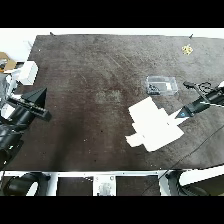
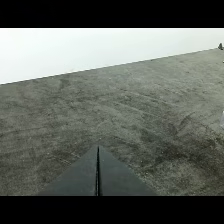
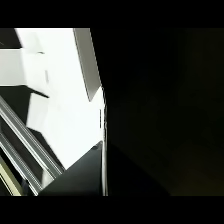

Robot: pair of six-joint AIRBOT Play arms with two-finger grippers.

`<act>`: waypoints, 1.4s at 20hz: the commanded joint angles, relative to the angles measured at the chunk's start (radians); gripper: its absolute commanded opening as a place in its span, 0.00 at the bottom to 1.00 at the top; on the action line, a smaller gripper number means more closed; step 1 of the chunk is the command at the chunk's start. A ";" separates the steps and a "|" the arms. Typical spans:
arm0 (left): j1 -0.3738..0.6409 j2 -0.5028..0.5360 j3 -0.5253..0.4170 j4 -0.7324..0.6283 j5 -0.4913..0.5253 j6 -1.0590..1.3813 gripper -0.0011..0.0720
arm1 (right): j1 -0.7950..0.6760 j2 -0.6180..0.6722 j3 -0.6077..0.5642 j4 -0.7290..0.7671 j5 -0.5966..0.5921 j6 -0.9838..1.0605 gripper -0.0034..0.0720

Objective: Fold the box and place the chain.

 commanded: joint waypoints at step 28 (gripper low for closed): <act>0.001 -0.221 0.108 0.020 -0.172 -0.022 0.60 | 0.560 0.167 -0.466 0.670 -1.000 -0.098 0.05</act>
